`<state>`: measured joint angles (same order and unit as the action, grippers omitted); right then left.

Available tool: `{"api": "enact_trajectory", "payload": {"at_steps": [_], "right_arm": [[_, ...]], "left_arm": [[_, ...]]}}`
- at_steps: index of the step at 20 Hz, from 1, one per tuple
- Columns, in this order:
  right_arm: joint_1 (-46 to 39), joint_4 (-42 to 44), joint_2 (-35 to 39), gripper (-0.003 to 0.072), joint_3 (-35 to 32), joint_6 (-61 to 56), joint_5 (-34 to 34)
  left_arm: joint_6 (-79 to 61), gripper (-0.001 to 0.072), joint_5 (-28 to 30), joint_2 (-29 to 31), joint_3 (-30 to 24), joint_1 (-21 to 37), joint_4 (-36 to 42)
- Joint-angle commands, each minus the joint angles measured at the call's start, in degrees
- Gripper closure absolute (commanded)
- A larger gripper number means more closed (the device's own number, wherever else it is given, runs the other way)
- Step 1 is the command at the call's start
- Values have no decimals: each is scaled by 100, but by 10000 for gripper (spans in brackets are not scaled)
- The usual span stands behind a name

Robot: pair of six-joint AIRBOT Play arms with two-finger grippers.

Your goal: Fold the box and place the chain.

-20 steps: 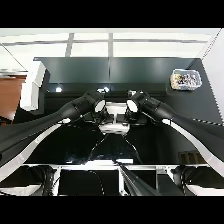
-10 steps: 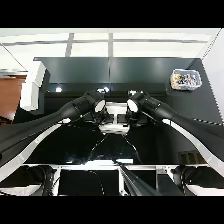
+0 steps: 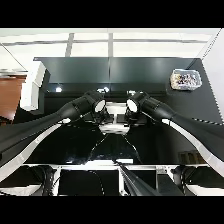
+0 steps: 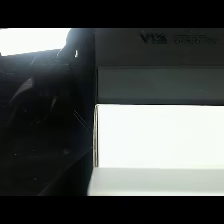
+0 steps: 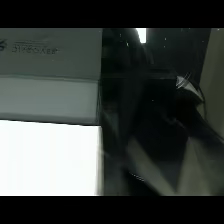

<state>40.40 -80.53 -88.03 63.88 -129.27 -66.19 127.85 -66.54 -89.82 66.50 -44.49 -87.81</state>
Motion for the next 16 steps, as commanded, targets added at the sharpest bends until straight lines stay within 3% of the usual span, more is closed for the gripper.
{"api": "enact_trajectory", "payload": {"at_steps": [1,6,8,9,16], "right_arm": [[0,-33,-2,667,2,74,-39],[-2,-52,11,656,2,76,-48],[-17,-57,46,337,4,76,-68],[-20,-76,90,300,4,92,-70],[-17,-533,1296,302,4,911,-455]], "left_arm": [[-4,681,-2,-4,-2,0,0],[-4,681,-11,-4,-2,0,-2],[-7,681,-17,-4,-2,0,0],[-7,681,-17,-4,-2,0,-2],[-9,681,-20,-4,-2,0,0]]}}
